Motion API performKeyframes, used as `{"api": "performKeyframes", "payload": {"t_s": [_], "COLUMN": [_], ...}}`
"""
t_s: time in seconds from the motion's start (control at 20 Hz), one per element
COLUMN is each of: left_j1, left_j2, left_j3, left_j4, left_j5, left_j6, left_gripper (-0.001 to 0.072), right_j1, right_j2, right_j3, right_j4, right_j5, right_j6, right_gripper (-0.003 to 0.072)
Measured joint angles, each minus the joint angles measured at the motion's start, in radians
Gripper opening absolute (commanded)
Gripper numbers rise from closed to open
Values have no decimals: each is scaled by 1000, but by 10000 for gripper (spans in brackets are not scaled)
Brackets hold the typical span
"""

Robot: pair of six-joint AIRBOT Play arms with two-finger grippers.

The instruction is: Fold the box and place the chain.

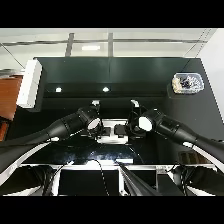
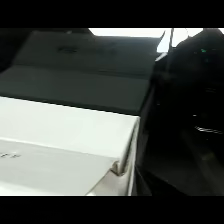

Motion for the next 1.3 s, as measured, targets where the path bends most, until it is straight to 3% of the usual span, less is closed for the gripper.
{"api": "performKeyframes", "payload": {"t_s": [0.15, 0.3, 0.4, 0.8, 0.85, 1.0, 1.15, 1.2, 1.3], "left_j1": [0, 0, 0, 0, 0, 0, 0, 0, 0], "left_j2": [0, 0, 0, 0, 0, 0, 0, 0, 0], "left_j3": [0, 0, 0, 0, 0, 0, 0, 0, 0], "left_j4": [-2, -2, -2, -2, -2, -3, -3, -3, -3], "left_j5": [1, 3, 3, 3, 3, 3, 2, 2, 0], "left_j6": [0, 0, 0, -1, -1, 0, 0, 0, -6], "left_gripper": [26, 26, 25, 26, 26, 26, 26, 26, 26], "right_j1": [6, 8, 9, 32, 37, 45, 49, 49, 50], "right_j2": [-22, -48, -69, -133, -138, -147, -151, -152, -154], "right_j3": [21, 42, 57, 84, 86, 86, 96, 103, 121], "right_j4": [-36, -64, -82, -126, -127, -128, -128, -130, -143], "right_j5": [29, 55, 71, 127, 132, 138, 135, 137, 142], "right_j6": [36, 58, 68, 82, 83, 84, 84, 84, 84], "right_gripper": [353, 352, 302, 300, 228, 194, 93, 22, 21]}}
